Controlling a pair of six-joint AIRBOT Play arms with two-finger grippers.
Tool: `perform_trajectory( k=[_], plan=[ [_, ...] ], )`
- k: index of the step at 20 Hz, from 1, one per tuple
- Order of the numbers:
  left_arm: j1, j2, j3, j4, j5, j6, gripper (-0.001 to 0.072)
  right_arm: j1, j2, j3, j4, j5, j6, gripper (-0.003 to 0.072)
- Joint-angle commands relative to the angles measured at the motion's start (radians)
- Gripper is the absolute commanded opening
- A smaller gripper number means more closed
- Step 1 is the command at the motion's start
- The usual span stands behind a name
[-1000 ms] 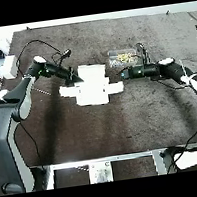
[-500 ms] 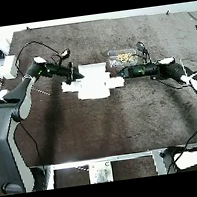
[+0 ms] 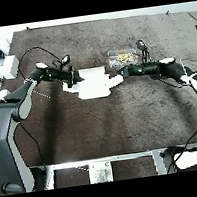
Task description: Fold the box and place the chain.
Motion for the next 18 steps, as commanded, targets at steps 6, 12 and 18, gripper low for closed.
perform_trajectory(
  k=[6, 12, 18],
  plan=[
    [0.000, -0.001, -0.008, 0.005, 0.024, 0.015, 0.0012, 0.010, -0.001, 0.002, 0.049, 0.185, -0.280, 0.0473],
    [0.000, -0.001, -0.008, 0.000, 0.030, 0.015, 0.0012, 0.130, -0.001, 0.002, -0.079, 0.196, -0.558, 0.0506],
    [0.000, -0.001, -0.008, 0.000, 0.030, 0.015, 0.0012, 0.270, -0.001, -0.008, -0.344, -0.006, -0.546, 0.0598]
  ],
)
